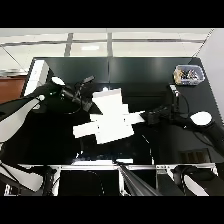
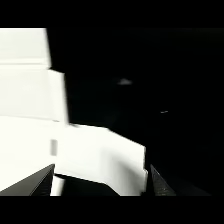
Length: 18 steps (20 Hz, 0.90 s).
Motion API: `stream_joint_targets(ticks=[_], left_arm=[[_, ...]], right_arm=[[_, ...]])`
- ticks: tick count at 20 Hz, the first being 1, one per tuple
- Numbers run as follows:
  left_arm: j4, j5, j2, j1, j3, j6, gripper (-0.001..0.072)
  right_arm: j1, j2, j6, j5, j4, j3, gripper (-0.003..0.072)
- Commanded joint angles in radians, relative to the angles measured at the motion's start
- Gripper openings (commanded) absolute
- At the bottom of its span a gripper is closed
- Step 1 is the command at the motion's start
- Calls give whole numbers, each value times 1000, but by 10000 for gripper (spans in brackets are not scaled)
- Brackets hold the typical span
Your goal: Fold the box and place the chain.
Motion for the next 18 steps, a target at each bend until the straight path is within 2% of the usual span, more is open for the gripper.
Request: stream_joint_targets(ticks=[1, 3, 6, 7, 9, 11, 14, 18], left_arm=[[13, 58, 75, -23, 3, 29, 19], [52, 192, 180, -66, -36, 69, 19], [52, 484, 332, -148, -199, 171, 20], [53, 565, 364, -172, -253, 218, 21], [56, 658, 381, -209, -328, 470, 23], [57, 653, 363, -228, -329, 658, 23], [56, 657, 332, -230, -313, 657, 23], [61, 658, 304, -229, -313, 675, 25]], right_arm=[[-25, 0, 10, 145, -444, 137, 700], [-25, 0, -43, 219, -493, 201, 700], [-7, 0, -174, 235, -502, 209, 700], [7, 0, -196, 242, -503, 208, 700], [45, 0, -232, 249, -502, 206, 700], [85, -4, -312, 241, -467, 188, 700], [124, -12, -460, 225, -364, 130, 699], [197, -13, -511, 222, -367, 84, 700]])
